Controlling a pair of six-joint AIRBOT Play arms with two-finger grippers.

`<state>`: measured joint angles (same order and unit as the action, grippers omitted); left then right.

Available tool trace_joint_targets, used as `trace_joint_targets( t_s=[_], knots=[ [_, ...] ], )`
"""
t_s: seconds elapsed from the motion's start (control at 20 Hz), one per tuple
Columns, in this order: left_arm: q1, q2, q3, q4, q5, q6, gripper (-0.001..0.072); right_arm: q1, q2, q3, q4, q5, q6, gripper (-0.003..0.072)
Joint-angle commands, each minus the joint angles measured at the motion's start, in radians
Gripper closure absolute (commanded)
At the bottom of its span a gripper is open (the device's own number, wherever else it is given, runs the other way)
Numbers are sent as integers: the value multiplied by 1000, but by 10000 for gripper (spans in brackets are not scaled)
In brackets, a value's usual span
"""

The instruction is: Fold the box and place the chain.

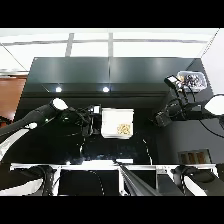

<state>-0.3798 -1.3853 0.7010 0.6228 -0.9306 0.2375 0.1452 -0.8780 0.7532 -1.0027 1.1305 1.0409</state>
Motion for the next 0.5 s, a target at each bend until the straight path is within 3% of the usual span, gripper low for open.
trace_joint_targets(
  t_s=[0.0, 0.45],
  knots=[
    [-4, -4, 1, -10, 6, 2, 3, 0, 0, 0, 0, -9, 0, 152],
    [-5, -4, -1, 15, -43, -115, 3, 0, 0, 0, 0, -11, 0, 152]
  ],
)
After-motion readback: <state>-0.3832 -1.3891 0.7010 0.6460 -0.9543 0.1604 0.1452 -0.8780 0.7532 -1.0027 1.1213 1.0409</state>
